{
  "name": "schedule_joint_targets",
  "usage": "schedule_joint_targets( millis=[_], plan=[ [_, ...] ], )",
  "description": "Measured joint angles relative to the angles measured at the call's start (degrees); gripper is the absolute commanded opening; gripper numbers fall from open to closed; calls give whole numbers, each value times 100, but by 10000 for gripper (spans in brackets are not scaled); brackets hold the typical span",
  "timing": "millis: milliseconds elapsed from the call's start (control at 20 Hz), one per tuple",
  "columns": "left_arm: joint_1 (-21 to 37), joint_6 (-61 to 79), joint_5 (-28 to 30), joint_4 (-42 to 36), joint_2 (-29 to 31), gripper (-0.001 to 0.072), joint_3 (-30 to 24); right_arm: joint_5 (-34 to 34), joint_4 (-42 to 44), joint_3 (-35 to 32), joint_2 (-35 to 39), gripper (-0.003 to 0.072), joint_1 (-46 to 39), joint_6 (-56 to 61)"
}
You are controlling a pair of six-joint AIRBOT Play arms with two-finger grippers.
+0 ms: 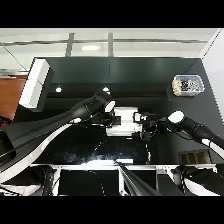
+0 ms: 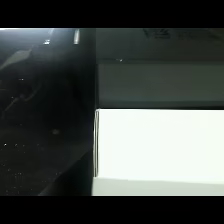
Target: Fold the box and place the chain.
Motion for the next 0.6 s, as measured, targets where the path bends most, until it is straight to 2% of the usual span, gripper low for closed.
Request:
schedule_joint_targets(
  millis=[200, 300, 350, 500, 600],
  plan=[
    [-7, -22, 2, 2, 0, 40, 0, 2, -2, 0, 0, 208, 0, -2],
    [-7, -26, 2, 13, -4, 287, 7, 2, -2, 0, 0, 208, 0, -7],
    [-7, -48, 2, 15, -2, 366, 22, 2, -2, 0, 0, 207, 0, -7],
    [-7, -98, 7, 17, -2, 368, 52, 2, -2, 0, 0, 208, 0, -4],
    [-7, -129, 4, 22, -2, 271, 63, 2, -2, 0, 0, 208, 0, -4]
  ],
)
